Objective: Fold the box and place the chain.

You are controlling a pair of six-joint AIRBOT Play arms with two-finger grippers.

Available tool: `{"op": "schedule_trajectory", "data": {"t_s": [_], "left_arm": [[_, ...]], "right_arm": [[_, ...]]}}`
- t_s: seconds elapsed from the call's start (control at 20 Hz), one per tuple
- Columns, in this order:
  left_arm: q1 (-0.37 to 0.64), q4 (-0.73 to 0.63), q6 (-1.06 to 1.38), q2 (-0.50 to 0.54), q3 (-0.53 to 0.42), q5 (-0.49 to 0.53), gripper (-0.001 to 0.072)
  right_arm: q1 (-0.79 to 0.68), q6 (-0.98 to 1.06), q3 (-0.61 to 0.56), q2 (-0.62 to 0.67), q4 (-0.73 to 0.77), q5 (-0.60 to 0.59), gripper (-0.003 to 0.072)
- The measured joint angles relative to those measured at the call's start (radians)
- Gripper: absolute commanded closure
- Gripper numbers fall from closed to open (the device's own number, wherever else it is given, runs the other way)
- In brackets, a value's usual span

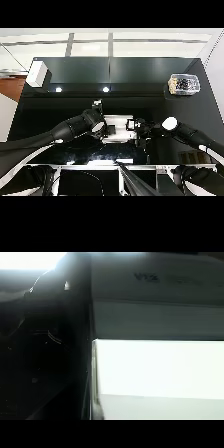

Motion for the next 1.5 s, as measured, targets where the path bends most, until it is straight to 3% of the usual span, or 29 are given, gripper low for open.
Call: {"op": "schedule_trajectory", "data": {"t_s": [0.3, 0.45, 0.65, 0.7, 0.75, 0.8, 0.9, 1.0, 1.2, 1.25, 1.3, 1.35, 1.5], "left_arm": [[-0.001, 0.0, 0.0, -0.01, 0.0, 0.01, 0.0553], [0.0, 0.003, 0.002, -0.013, 0.001, 0.0, 0.0666], [-0.001, 0.003, 0.003, -0.014, 0.001, -0.003, 0.0678], [0.0, 0.003, 0.003, -0.015, 0.002, -0.003, 0.0666], [-0.001, 0.003, 0.002, -0.015, 0.002, -0.004, 0.0557], [0.0, 0.002, -0.003, -0.016, 0.004, -0.008, 0.0497], [0.0, -0.002, -0.003, -0.016, 0.009, -0.011, 0.049], [0.002, -0.001, -0.003, -0.016, 0.013, -0.015, 0.0392], [0.002, 0.001, 0.0, -0.016, 0.016, -0.035, 0.0396], [0.002, 0.002, 0.0, -0.016, 0.017, -0.034, 0.043], [0.002, 0.003, 0.0, -0.016, 0.018, -0.034, 0.0581], [0.002, 0.003, 0.0, -0.016, 0.018, -0.034, 0.068], [0.001, 0.002, 0.012, -0.016, 0.018, -0.027, 0.0681]], "right_arm": [[0.0, 0.0, 0.0, 0.0, 0.0, 0.0, 0.0226], [0.0, 0.0, 0.0, 0.0, 0.0, 0.0, 0.0226], [0.0, 0.0, 0.0, 0.0, -0.001, 0.0, 0.0226], [0.0, 0.0, 0.0, 0.0, -0.001, 0.0, 0.0226], [0.0, 0.0, 0.0, 0.0, -0.001, 0.0, 0.0226], [0.0, 0.0, 0.0, 0.0, -0.001, 0.0, 0.0226], [0.0, 0.0, 0.0, 0.0, 0.0, 0.0, 0.0226], [0.0, 0.0, 0.0, 0.0, 0.0, 0.0, 0.0226], [0.0, 0.0, 0.0, 0.0, 0.0, 0.0, 0.0226], [0.0, 0.0, 0.0, 0.0, 0.0, 0.0, 0.0226], [0.0, 0.0, 0.0, 0.0, 0.0, 0.0, 0.0226], [0.0, 0.0, 0.0, 0.0, 0.0, 0.0, 0.0226], [0.0, 0.0, 0.0, 0.0, -0.001, 0.0, 0.0225]]}}
